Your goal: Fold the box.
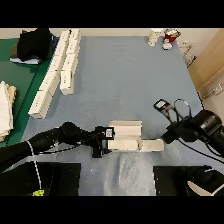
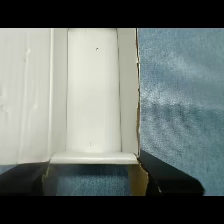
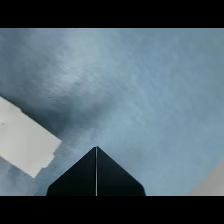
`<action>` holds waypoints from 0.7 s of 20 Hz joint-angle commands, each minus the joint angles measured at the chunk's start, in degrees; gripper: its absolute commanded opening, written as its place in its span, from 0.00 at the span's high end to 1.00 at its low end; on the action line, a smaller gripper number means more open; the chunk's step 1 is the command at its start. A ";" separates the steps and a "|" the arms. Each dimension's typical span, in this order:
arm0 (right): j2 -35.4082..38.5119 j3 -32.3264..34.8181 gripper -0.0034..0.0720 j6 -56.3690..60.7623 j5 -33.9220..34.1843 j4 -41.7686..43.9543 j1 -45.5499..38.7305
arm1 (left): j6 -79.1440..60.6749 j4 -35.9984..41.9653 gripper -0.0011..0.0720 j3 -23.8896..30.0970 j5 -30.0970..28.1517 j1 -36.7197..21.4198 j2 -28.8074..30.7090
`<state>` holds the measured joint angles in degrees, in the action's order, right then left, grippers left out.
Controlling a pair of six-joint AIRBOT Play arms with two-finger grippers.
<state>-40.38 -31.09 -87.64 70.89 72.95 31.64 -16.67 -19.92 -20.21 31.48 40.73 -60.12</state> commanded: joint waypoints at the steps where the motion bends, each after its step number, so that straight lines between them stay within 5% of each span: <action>1: -0.66 -0.72 0.95 13.18 4.63 0.76 -10.86 | -0.02 -0.02 0.34 -0.04 0.04 0.00 0.07; 7: -3.76 2.38 0.95 6.91 2.40 32.24 -34.64 | -0.02 -0.02 0.34 -0.04 0.00 0.00 0.07; 14: -5.03 12.52 0.95 1.33 -1.05 45.53 -37.13 | -0.02 -0.02 0.34 -0.04 0.02 0.00 0.07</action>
<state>-45.10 -21.82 -83.33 71.13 110.24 -4.25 -16.69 -19.94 -20.21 31.53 40.73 -60.12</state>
